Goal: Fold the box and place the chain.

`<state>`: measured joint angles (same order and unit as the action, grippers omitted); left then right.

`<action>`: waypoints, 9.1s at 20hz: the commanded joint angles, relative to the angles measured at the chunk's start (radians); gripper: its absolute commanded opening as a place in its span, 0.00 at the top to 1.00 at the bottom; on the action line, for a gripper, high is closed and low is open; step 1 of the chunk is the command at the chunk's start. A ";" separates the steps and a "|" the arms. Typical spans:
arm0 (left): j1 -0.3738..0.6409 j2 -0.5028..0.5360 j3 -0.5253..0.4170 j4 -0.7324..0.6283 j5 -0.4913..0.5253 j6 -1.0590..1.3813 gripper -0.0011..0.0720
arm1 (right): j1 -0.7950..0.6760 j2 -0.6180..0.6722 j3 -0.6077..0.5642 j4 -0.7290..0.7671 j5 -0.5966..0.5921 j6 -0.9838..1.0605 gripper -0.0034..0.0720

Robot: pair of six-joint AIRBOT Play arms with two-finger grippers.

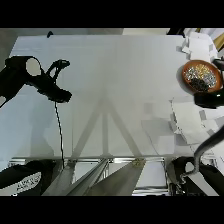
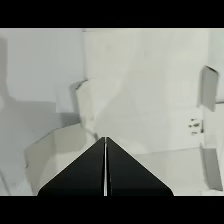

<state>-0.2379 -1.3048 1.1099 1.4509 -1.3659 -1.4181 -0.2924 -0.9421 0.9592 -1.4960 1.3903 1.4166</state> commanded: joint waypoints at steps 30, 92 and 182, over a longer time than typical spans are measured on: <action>0.000 -0.001 0.000 0.000 0.000 0.000 0.97 | -0.531 -0.705 0.315 -0.207 0.078 -0.395 0.35; -0.076 -0.391 0.000 -0.971 0.205 0.698 0.26 | 0.437 -0.002 -0.497 0.525 -0.661 -0.315 0.93; -0.326 -0.226 -0.258 -0.916 0.546 1.574 0.97 | 0.437 0.626 -0.462 0.480 -0.258 -0.344 0.69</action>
<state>-0.5632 -1.5303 0.8516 0.5339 -0.8192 0.1558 0.1436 -0.3172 0.4976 -1.0172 1.1355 1.0721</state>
